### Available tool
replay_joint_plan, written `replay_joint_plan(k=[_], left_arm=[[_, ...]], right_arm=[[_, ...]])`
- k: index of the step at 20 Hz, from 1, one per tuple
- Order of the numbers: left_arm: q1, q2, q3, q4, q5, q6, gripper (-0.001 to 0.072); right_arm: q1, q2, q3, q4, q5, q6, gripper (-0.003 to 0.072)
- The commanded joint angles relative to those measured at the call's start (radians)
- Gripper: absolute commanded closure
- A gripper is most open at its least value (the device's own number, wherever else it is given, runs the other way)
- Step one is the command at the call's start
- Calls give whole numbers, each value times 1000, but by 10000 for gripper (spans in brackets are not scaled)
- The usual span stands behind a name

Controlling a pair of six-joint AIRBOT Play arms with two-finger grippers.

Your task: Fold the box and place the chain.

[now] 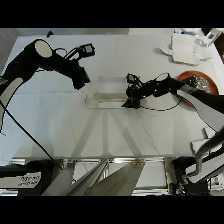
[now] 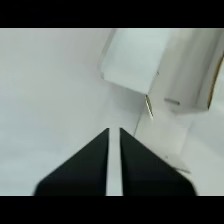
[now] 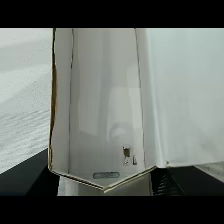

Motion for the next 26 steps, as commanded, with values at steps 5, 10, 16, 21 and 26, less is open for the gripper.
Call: replay_joint_plan(k=[5,10,16,21,26], left_arm=[[1,10,-207,-179,93,505,412],[1,-8,-233,-204,157,532,412],[1,-71,-233,-203,154,466,414],[1,-90,-233,-205,118,447,415],[0,-91,-233,-213,105,454,436]], right_arm=[[1,0,0,0,0,1,250],[1,0,0,0,0,1,250],[1,0,0,0,0,1,250],[1,0,0,0,0,1,250],[1,0,0,0,0,1,250]])
